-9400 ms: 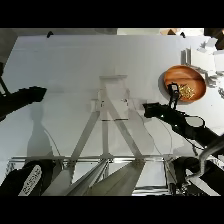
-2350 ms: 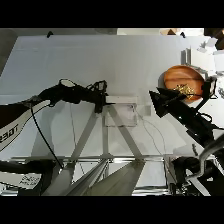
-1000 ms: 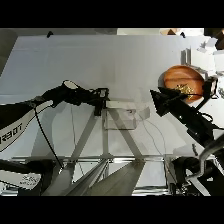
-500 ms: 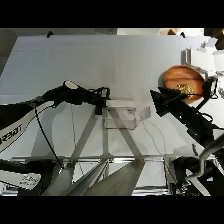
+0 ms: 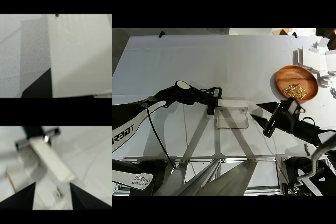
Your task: Fold the box and place the chain.
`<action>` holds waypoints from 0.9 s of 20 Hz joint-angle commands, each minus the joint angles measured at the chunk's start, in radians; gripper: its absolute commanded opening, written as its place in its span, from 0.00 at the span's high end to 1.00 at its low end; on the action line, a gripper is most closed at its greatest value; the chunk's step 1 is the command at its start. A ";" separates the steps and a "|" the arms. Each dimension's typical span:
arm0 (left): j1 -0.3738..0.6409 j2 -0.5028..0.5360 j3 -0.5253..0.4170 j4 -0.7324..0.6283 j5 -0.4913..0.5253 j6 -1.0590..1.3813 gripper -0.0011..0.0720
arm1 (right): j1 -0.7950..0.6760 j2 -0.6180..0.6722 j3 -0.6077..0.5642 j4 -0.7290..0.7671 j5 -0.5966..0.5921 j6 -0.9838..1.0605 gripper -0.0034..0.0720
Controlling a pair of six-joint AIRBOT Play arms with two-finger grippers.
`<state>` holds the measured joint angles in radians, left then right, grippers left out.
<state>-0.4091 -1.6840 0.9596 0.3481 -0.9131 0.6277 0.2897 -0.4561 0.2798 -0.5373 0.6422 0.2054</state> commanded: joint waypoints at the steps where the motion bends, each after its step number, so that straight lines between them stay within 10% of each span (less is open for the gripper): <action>1: 0.000 -0.001 0.000 0.001 0.000 0.000 0.97 | 0.000 0.000 0.001 -0.285 0.067 -0.031 0.21; 8: 0.000 -0.001 0.000 0.001 0.000 0.000 0.97 | 0.000 -0.092 0.001 -0.448 0.074 -0.098 0.18; 18: 0.000 -0.001 0.000 0.001 -0.003 0.000 0.97 | 0.000 -0.411 0.001 -0.130 0.017 -0.565 0.03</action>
